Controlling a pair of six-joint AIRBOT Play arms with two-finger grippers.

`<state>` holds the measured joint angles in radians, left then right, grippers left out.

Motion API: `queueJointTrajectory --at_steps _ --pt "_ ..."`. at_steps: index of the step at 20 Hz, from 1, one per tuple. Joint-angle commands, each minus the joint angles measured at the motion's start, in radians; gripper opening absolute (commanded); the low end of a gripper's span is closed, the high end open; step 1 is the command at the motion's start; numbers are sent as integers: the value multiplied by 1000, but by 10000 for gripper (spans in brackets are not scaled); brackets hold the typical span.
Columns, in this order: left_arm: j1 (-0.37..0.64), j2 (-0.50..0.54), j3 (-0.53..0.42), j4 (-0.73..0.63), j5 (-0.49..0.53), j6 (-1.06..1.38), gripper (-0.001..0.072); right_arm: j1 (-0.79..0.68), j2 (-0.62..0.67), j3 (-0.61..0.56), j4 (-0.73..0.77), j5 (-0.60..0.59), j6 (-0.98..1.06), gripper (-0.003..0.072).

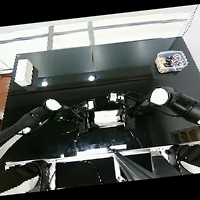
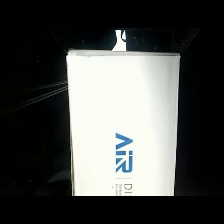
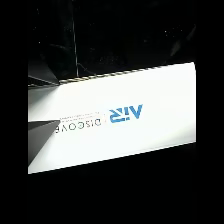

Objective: Fold the box and place the chain.

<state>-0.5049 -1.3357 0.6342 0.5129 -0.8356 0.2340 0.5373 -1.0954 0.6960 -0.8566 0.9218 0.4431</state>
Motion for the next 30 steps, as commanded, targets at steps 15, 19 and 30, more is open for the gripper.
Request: queueJointTrajectory --at_steps 15,19,30 --pt "0 0 0 2 -2 2 294 -261 106 -60 254 243 428 12" --pt "0 0 0 2 -2 2 294 -262 87 -159 566 190 428 12" --pt "0 0 0 2 -3 2 294 -174 -107 -175 505 28 485 13"
